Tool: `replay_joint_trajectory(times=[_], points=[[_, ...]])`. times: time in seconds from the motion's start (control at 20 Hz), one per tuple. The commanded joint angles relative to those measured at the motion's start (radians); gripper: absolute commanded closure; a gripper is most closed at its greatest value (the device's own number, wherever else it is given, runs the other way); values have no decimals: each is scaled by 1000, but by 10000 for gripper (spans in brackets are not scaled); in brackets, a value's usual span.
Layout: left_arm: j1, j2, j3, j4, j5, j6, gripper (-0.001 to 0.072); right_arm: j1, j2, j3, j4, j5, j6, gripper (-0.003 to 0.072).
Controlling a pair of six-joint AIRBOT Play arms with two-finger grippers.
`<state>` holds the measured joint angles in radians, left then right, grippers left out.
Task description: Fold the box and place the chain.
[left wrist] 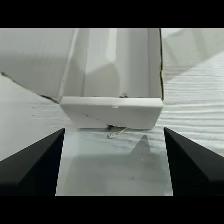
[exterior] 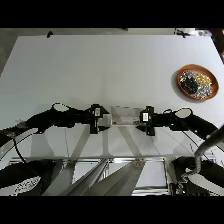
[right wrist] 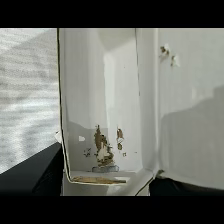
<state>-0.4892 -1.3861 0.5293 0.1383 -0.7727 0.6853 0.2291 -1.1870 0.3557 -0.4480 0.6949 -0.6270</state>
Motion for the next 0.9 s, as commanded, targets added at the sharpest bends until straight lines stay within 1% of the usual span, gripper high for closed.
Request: replay_joint_trajectory(times=[0.0,0.1,0.25,0.5,0.85], points=[[-27,-17,18,8,-2,14,1,0,1,0,0,0,0,276],[-37,-30,43,5,2,12,1,0,1,0,0,0,0,276],[-35,-37,63,5,46,-24,1,0,1,0,1,0,0,276],[-45,-41,63,5,12,-24,2,0,1,0,0,0,0,276],[-66,-67,62,-28,28,-16,19,0,1,0,0,0,0,276]])
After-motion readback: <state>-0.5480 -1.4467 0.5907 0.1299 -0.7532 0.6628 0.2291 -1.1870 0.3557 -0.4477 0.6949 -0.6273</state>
